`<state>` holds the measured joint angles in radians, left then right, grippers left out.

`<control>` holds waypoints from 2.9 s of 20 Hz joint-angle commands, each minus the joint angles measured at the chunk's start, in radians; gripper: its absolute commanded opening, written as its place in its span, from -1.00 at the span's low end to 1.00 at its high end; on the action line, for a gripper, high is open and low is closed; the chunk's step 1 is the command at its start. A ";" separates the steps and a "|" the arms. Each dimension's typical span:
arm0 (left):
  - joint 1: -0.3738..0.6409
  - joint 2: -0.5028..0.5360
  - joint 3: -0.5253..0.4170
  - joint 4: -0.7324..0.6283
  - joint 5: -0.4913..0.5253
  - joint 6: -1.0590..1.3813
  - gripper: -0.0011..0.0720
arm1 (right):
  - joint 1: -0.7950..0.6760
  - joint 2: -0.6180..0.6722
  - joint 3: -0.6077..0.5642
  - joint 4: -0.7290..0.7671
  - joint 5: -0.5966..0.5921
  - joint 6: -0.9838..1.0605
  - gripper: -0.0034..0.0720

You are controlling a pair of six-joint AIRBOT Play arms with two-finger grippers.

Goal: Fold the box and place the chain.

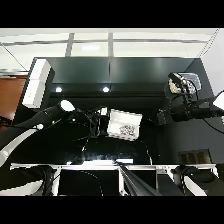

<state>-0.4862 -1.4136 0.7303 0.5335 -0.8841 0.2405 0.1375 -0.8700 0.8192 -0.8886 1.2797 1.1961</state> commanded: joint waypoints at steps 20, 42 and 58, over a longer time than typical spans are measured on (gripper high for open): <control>0.000 -0.022 0.047 0.025 -0.019 -0.024 0.95 | 0.000 0.000 0.000 0.001 -0.001 0.002 0.03; -0.042 -0.050 0.063 0.040 -0.037 0.001 0.13 | 0.000 0.000 0.000 -0.002 -0.011 0.002 0.16; -0.042 -0.050 0.062 0.069 -0.005 -0.061 0.14 | 0.195 -0.204 0.003 0.066 -0.285 -0.631 0.83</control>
<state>-0.5282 -1.4631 0.7929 0.5999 -0.8982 0.1802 0.2962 -1.0668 0.8200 -0.8249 0.9817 0.7906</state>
